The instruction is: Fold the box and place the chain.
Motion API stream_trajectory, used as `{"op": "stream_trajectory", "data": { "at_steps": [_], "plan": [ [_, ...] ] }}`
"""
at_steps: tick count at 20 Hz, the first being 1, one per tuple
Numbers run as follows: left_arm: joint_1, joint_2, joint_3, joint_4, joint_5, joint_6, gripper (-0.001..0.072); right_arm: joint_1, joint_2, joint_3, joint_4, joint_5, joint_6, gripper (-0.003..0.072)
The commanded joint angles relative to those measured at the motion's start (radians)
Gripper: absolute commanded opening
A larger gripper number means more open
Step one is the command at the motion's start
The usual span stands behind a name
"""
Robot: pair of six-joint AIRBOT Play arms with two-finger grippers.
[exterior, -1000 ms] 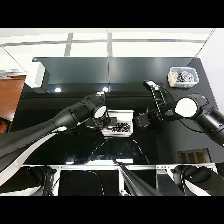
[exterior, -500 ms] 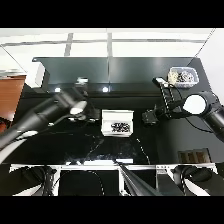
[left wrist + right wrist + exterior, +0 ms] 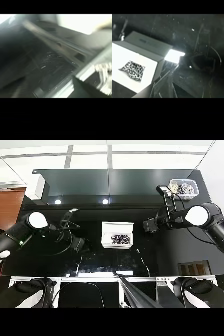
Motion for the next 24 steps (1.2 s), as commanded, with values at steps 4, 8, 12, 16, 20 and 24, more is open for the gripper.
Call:
{"op": "stream_trajectory", "data": {
  "at_steps": [4,8,12,16,20,24],
  "plan": [
    [-0.055,0.005,-0.083,-0.155,0.186,1.093,0.0713,-0.001,0.001,-0.001,-0.003,-0.084,0.001,0.0273],
    [-0.094,-0.068,-0.043,-0.161,0.340,1.258,0.0711,0.000,0.001,-0.001,0.002,-0.101,0.005,0.0274],
    [-0.094,-0.191,0.034,-0.161,0.312,1.166,0.0709,0.000,0.001,-0.001,0.002,-0.101,0.005,0.0273],
    [-0.098,-0.248,0.054,-0.201,0.284,1.173,0.0709,0.000,0.001,-0.001,0.006,-0.101,0.008,0.0273],
    [-0.098,-0.279,0.054,-0.269,0.286,1.199,0.0709,0.000,0.001,-0.001,0.013,-0.101,0.008,0.0273],
    [-0.108,-0.295,0.055,-0.290,0.290,1.266,0.0710,0.000,0.000,-0.001,0.012,-0.107,0.007,0.0273]
  ]
}}
